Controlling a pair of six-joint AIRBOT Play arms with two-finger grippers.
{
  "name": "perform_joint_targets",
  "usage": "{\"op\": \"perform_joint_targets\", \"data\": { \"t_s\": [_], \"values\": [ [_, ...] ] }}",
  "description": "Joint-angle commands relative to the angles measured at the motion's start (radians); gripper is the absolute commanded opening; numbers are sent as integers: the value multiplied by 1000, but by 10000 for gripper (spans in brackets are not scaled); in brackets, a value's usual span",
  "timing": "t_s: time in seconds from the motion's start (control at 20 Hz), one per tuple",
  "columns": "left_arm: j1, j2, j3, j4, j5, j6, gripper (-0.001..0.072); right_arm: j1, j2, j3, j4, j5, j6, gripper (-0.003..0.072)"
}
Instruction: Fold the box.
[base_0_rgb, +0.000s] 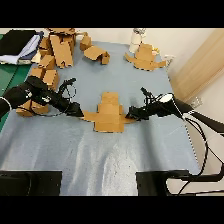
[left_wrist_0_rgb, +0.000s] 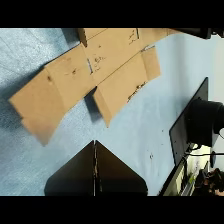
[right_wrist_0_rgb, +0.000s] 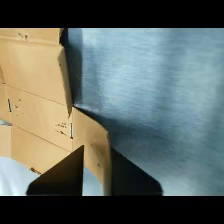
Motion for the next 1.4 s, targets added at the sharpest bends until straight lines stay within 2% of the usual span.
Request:
{"op": "perform_joint_targets", "data": {
  "t_s": [0.0,0.05,0.1,0.3,0.55,0.6,0.65,0.7,0.95,1.05,1.15,1.25,1.35],
  "values": [
    [0,0,0,0,-3,15,37,13,-10,1,81,-2,-79,89],
    [0,0,0,0,-1,13,234,13,-10,1,92,6,-101,5],
    [0,0,0,0,-1,8,348,13,-9,1,109,24,-135,4],
    [0,0,0,1,24,13,348,61,34,-10,140,63,-233,3],
    [19,-6,0,57,176,39,351,195,136,-60,104,-93,-324,3],
    [25,-12,0,56,203,41,361,209,144,-62,99,-96,-324,3],
    [28,-23,0,56,229,42,450,219,147,-62,100,-95,-324,3],
    [31,-36,0,51,242,41,475,229,148,-62,100,-95,-324,3],
    [32,-122,3,41,254,53,475,260,149,-63,100,-93,-321,3],
    [32,-128,3,12,283,96,475,260,149,-63,100,-87,-320,3],
    [32,-128,4,-74,305,175,474,260,148,-63,100,-86,-319,3],
    [32,-131,13,-156,299,240,474,260,148,-64,99,-85,-309,3],
    [43,-134,26,-180,270,257,474,260,149,-68,92,-79,-300,3]
  ]
}}
